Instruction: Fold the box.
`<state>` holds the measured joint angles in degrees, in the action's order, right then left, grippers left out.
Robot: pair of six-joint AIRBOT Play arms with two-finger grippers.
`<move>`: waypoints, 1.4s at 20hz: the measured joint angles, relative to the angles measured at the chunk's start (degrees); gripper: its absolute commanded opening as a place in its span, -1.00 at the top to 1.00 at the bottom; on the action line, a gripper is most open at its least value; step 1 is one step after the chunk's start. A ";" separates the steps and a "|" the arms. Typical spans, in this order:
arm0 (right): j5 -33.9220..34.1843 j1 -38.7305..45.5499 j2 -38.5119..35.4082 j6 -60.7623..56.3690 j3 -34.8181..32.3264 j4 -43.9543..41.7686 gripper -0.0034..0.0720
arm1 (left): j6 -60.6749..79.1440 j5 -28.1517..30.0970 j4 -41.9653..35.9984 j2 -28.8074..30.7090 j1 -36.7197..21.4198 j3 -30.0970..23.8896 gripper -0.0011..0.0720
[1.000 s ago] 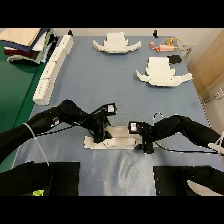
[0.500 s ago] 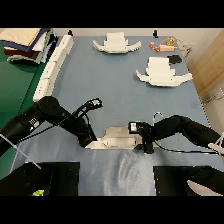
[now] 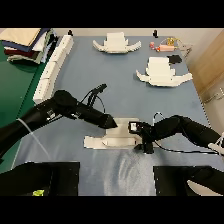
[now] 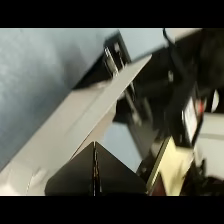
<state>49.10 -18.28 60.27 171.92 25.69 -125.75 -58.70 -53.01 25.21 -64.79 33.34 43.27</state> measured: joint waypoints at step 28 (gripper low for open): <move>0.00 0.00 0.00 0.15 0.04 0.07 -0.45 | -6.08 -3.37 21.20 11.17 -2.78 -0.55 0.92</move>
<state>49.10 -18.28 60.27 172.07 25.74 -125.69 -64.77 -56.38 46.41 -53.63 30.57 42.72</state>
